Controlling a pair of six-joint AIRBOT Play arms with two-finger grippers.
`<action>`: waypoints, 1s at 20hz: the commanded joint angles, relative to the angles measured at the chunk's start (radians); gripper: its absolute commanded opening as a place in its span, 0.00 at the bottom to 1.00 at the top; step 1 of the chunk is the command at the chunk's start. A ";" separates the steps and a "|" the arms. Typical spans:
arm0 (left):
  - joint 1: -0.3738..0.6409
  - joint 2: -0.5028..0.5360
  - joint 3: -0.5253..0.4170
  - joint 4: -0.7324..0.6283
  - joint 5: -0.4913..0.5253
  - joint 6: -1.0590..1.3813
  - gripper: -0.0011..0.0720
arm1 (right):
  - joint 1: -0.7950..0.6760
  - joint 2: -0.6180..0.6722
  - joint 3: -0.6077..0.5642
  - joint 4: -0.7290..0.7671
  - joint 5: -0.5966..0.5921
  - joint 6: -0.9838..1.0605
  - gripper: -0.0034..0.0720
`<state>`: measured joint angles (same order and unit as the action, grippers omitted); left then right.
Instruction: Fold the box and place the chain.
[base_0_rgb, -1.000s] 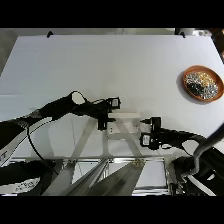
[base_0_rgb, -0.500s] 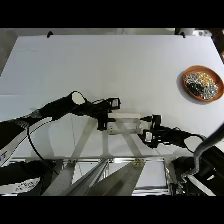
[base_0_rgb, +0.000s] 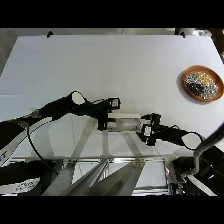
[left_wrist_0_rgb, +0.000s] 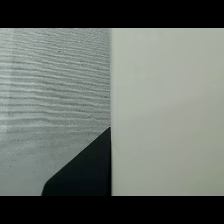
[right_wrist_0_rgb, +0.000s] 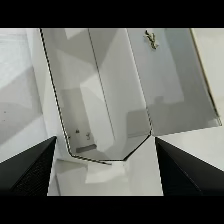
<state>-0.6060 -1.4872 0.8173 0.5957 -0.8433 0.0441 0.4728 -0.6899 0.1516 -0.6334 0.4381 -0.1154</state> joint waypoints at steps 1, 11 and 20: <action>0.000 0.000 0.000 0.000 0.001 0.000 0.03 | -0.033 -0.021 0.008 0.041 0.016 -0.040 0.95; 0.000 0.000 0.000 0.000 0.001 0.000 0.03 | -0.119 -0.112 0.068 0.082 0.175 -0.182 0.95; 0.000 0.000 0.000 0.000 0.001 0.000 0.03 | -0.120 -0.224 0.095 0.198 0.177 -0.314 0.95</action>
<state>-0.6056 -1.4872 0.8173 0.5961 -0.8433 0.0444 0.3531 -0.8742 0.2344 -0.4828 0.6056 -0.3695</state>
